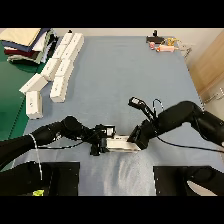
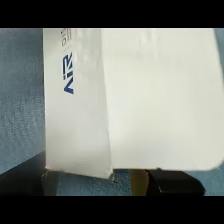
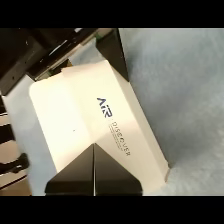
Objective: Fold the box.
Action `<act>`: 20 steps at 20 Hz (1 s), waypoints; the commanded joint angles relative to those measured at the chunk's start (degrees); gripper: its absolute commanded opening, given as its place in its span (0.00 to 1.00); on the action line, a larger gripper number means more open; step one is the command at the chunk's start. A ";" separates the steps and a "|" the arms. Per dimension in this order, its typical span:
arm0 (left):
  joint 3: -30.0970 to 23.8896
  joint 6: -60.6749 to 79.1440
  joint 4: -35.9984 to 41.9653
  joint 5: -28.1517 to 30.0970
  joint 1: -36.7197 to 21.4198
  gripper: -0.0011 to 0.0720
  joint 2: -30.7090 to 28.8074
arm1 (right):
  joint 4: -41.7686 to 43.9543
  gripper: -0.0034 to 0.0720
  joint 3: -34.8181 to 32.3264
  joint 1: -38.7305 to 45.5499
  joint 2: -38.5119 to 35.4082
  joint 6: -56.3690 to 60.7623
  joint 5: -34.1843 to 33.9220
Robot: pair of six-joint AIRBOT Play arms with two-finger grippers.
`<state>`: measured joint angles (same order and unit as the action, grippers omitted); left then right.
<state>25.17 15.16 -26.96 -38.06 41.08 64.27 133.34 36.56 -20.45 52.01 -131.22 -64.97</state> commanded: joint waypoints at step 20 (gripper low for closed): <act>0.07 -0.02 -0.02 0.04 0.02 0.71 -0.04 | -21.09 0.76 -7.82 -18.51 -5.55 -16.50 25.29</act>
